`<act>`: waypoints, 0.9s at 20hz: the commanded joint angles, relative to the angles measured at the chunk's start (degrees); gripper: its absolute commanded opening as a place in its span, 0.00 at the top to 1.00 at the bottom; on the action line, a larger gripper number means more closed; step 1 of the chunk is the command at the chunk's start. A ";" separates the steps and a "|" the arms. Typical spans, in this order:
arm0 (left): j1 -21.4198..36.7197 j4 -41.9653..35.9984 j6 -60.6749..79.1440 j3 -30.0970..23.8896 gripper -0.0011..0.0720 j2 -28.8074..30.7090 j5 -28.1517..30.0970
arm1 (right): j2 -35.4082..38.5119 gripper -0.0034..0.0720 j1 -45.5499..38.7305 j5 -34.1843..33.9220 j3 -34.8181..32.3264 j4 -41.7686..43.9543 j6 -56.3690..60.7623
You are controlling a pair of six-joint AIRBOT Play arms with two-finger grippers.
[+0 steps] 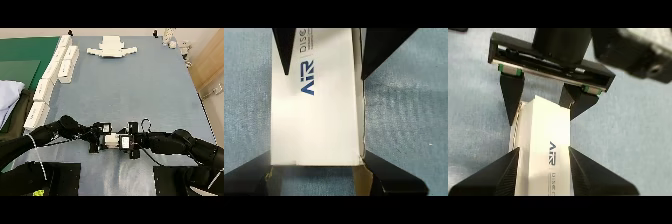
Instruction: Fold the box.
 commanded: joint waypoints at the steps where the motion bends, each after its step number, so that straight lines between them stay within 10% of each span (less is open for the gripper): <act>1: 0.02 -0.04 -0.07 0.04 0.34 -0.02 0.20 | 3.04 0.29 0.02 -0.48 0.02 3.19 1.66; 3: 0.02 -0.04 -0.07 0.04 0.34 -0.02 0.20 | 5.11 0.35 -0.61 0.42 0.02 4.68 10.49; 6: 0.02 -0.04 -0.07 0.04 0.34 -0.02 0.20 | 6.10 0.95 -0.94 4.42 -1.03 5.03 27.23; 18: 0.02 -0.04 -0.07 0.04 0.34 -0.02 0.20 | 5.95 0.95 4.28 16.41 -12.09 11.10 34.14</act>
